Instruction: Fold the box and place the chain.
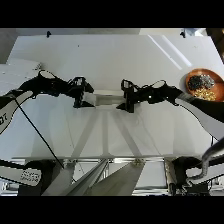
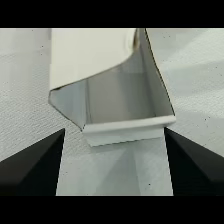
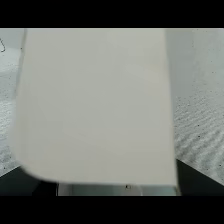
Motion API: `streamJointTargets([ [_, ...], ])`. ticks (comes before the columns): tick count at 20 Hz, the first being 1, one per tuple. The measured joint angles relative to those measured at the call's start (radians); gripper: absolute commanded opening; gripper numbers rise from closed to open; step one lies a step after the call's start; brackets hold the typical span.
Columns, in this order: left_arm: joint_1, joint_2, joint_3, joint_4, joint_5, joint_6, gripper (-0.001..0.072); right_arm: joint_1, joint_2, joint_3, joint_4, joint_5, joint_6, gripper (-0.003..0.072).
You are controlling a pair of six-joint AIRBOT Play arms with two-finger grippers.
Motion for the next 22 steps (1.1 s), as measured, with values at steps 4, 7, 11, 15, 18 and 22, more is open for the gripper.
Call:
streamJointTargets([
  [4,-0.005,-0.002,0.002,0.002,-0.009,-0.012,0.0695,0.0,0.0,0.0,0.001,0.0,0.002,0.0414],
  [7,-0.007,-0.002,0.002,0.028,-0.021,-0.019,0.0695,0.001,0.0,0.001,0.012,-0.012,0.007,0.0414],
  [11,-0.008,-0.002,0.002,0.024,-0.026,-0.025,0.0697,0.001,0.0,0.0,0.008,-0.006,0.006,0.0414],
  [15,-0.016,-0.003,0.002,-0.015,-0.016,-0.09,0.0696,0.001,0.0,0.0,0.005,-0.006,0.004,0.0414],
  [18,-0.028,-0.015,0.002,-0.01,-0.002,-0.152,0.0695,0.001,0.0,0.0,0.005,-0.005,0.004,0.0414],
  [22,-0.045,-0.048,0.001,0.024,0.02,-0.223,0.0619,0.001,0.0,0.0,0.002,0.001,0.003,0.0414],
])
